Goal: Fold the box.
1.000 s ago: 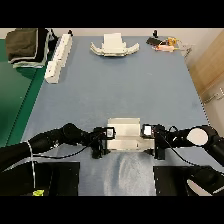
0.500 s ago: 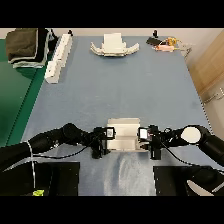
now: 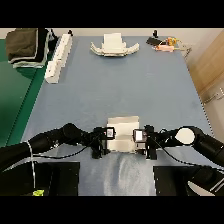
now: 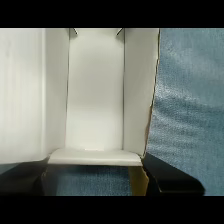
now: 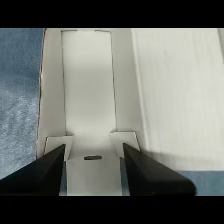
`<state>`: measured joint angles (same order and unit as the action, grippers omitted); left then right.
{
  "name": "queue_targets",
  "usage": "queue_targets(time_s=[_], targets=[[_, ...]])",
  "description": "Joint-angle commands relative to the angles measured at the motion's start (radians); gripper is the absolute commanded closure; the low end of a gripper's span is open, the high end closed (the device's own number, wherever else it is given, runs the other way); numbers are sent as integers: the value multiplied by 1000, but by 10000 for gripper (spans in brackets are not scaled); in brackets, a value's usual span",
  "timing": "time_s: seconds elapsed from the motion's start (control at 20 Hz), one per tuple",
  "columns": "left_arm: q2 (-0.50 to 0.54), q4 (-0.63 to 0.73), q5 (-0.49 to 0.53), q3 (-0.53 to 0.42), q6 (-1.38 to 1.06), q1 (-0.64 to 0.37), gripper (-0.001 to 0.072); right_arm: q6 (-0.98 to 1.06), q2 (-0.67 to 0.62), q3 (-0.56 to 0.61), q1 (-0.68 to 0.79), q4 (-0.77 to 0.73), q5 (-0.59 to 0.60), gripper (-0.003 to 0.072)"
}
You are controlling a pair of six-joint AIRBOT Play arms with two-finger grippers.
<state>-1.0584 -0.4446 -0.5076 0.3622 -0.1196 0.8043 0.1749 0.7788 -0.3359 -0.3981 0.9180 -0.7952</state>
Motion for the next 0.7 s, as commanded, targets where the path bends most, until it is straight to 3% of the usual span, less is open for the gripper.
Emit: queue_targets(time_s=[0.0, 0.15, 0.25, 0.35, 0.4, 0.65], targets=[[0, 0, 0, 0, 0, 0, 239, 0, 18, 0, -8, -14, 10, 87], [0, 0, 0, 0, 0, 0, 239, 28, 18, 0, -7, 10, -8, 90], [0, 0, 0, 0, 0, 0, 239, 177, 16, -5, -7, 72, -58, 142], [0, 0, 0, 0, 0, 0, 239, 444, 1, -35, -7, 225, -152, 521], [0, 0, 0, 0, 0, 0, 239, 579, -14, -56, -7, 295, -198, 655], [0, 0, 0, 0, 0, 0, 239, 1204, -109, -196, -6, 591, -386, 683]])
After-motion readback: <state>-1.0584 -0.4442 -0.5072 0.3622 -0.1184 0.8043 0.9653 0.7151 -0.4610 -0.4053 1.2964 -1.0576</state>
